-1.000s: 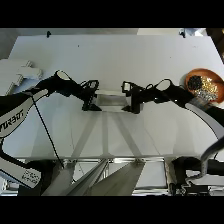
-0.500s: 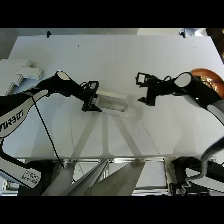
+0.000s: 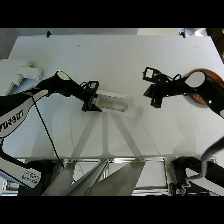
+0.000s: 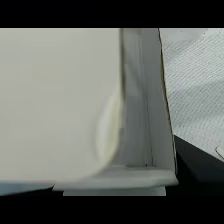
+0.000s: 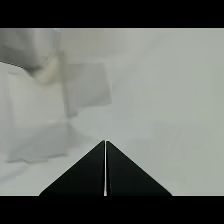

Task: Fold the box and place the chain.

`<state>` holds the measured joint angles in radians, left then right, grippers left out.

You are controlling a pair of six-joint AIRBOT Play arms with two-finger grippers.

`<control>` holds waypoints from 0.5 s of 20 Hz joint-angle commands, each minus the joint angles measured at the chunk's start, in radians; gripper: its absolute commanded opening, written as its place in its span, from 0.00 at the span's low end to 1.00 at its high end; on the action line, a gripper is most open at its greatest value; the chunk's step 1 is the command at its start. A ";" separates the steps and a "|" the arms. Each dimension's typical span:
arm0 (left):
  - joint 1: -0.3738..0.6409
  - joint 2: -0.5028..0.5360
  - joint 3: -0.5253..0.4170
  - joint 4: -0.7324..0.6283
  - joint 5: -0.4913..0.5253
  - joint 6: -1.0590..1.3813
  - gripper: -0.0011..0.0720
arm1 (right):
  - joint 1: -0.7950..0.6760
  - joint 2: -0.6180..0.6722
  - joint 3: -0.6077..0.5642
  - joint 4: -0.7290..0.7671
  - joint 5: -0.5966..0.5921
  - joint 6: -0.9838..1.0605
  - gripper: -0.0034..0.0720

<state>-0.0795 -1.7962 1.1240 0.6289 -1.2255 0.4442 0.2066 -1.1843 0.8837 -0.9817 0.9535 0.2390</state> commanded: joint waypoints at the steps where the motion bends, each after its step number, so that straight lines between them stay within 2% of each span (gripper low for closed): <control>1: 0.001 0.000 0.001 0.000 0.001 0.000 0.55 | 0.100 0.003 0.000 0.082 0.061 0.083 0.06; 5: 0.001 0.000 0.001 0.000 0.002 0.000 0.55 | 0.182 -0.013 0.000 0.157 -0.059 0.138 0.06; 10: 0.001 0.000 0.001 0.000 0.002 0.000 0.55 | 0.187 -0.013 0.000 0.160 0.039 0.183 0.06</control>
<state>-0.0795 -1.7962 1.1240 0.6285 -1.2243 0.4442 0.3805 -1.1957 0.8837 -0.8436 0.9573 0.3935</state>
